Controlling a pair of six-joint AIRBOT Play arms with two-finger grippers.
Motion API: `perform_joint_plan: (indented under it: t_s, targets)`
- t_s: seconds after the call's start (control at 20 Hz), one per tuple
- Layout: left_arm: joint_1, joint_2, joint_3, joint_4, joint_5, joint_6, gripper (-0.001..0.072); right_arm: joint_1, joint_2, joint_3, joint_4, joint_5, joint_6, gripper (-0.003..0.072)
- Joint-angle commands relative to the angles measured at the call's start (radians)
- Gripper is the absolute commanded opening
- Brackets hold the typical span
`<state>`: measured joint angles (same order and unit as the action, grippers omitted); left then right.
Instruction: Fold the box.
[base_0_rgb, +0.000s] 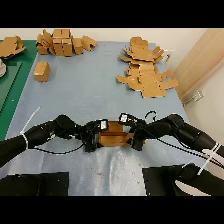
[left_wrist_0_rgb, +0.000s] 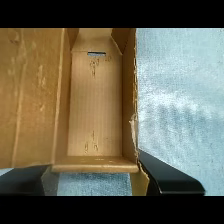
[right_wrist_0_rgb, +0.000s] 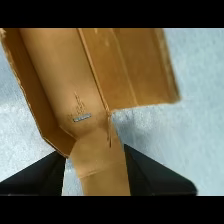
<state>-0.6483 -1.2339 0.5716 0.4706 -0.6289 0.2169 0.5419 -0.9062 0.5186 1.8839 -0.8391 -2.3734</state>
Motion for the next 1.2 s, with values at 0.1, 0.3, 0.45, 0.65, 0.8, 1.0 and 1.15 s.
perform_joint_plan:
  t_s: [0.1,0.3,0.45,0.65,0.8,1.0,1.15]
  targets:
    - [0.0,0.0,0.001,0.0,0.0,0.0,0.0355,0.002,-0.005,0.0,0.075,0.021,-0.075,0.0264]
    - [0.0,0.0,0.001,0.0,0.0,0.0,0.0356,0.002,-0.005,0.0,0.143,0.019,-0.091,0.0119]
    - [0.0,0.0,0.001,0.0,0.0,0.0,0.0355,0.002,-0.005,0.0,0.174,0.024,-0.127,0.0092]
    - [0.0,0.0,0.001,0.0,0.0,0.0,0.0355,0.002,-0.013,0.0,0.208,0.029,-0.127,0.0092]
    - [0.0,0.0,0.001,0.0,0.0,0.0,0.0355,0.002,-0.027,-0.001,0.222,0.031,-0.132,0.0094]
    - [0.0,0.0,0.001,0.0,0.0,0.0,0.0355,0.002,-0.03,-0.001,0.225,0.052,-0.134,0.0108]
    - [0.0,0.0,0.001,0.0,0.0,0.0,0.0355,0.002,-0.031,-0.001,0.23,0.057,-0.153,0.0332]
